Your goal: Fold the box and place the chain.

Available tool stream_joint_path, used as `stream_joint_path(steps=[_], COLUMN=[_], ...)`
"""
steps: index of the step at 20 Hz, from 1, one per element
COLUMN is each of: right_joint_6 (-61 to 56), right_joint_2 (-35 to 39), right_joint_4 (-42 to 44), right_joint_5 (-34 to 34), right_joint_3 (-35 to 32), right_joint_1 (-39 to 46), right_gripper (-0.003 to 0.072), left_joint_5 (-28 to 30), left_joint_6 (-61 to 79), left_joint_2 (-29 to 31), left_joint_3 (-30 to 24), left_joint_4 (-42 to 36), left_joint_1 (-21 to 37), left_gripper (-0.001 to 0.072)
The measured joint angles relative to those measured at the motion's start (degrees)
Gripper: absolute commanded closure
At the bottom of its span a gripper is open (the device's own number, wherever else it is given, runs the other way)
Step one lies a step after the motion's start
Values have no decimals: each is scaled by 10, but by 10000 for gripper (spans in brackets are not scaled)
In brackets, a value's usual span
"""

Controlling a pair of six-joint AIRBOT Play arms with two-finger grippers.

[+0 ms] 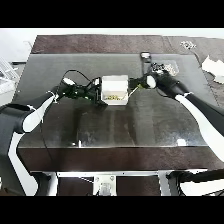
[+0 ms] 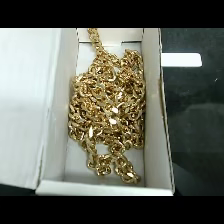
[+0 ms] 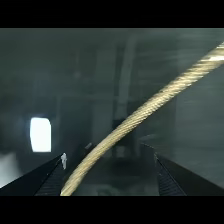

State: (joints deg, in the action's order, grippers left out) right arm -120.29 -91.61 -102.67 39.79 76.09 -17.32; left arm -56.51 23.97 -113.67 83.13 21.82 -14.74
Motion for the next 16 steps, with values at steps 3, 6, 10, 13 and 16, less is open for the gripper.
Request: stream_joint_path(steps=[3,6,10,13,16], right_joint_6=[-35,-49,-45,-29,-8], right_joint_2=[-24,-60,-110,-144,-177], right_joint_4=[5,12,15,15,17], right_joint_5=[-38,-56,-60,-25,24], right_joint_3=[2,24,87,140,190], right_joint_1=[58,92,111,115,116], right_gripper=[41,41,42,42,70], left_joint_5=[0,0,0,0,0], left_joint_6=[0,0,0,0,0], left_joint_2=[0,0,0,0,0], left_joint_3=[0,0,0,0,0], left_joint_4=[0,0,0,0,0], left_joint_1=[0,0,0,0,0], left_gripper=[222,222,222,222,222])
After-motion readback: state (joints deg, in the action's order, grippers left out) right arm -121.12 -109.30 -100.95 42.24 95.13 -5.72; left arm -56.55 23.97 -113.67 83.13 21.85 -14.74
